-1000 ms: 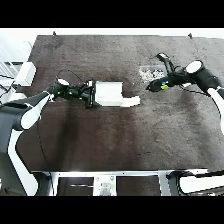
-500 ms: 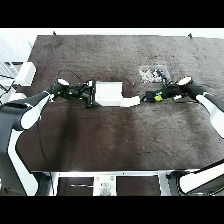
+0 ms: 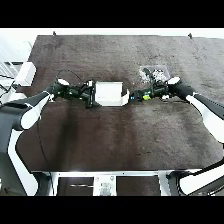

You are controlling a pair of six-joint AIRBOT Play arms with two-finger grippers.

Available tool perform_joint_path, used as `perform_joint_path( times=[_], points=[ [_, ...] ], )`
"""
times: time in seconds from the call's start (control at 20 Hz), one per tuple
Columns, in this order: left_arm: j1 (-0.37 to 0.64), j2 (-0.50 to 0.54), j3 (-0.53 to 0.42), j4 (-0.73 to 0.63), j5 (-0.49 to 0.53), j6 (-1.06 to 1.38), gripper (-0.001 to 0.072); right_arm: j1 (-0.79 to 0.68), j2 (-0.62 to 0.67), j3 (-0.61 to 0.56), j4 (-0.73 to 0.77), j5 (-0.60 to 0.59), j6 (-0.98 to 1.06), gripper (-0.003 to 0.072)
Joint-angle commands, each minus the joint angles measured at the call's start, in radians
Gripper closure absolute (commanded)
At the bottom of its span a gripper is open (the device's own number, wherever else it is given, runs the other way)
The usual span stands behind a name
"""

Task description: Fold the box and place the chain.

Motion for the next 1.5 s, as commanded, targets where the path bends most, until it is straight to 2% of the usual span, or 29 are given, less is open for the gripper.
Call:
perform_joint_path(
  times=[0.0,0.1,0.2,0.25,1.0,1.45],
  points=[
    [0.0,0.0,0.0,0.001,0.0,0.001,0.0241,0.008,0.029,0.0,0.012,0.002,-0.003,0.0422],
    [0.0,0.0,0.0,0.0,0.0,0.001,0.0241,0.013,0.029,0.0,0.013,0.001,0.026,0.0376],
    [0.0,0.0,0.0,0.001,0.0,0.001,0.0241,0.031,0.028,0.0,0.013,-0.01,0.026,0.0223],
    [0.0,0.0,0.0,0.001,0.0,0.001,0.0241,0.04,0.025,0.0,0.013,-0.03,0.026,0.0171],
    [0.0,0.0,0.0,0.0,-0.002,0.0,0.0241,0.128,0.007,0.038,0.028,-0.083,0.129,0.0174],
    [0.0,0.0,0.0,0.0,-0.004,0.0,0.0241,0.194,0.007,0.107,-0.218,-0.109,0.345,0.0174]
  ],
)
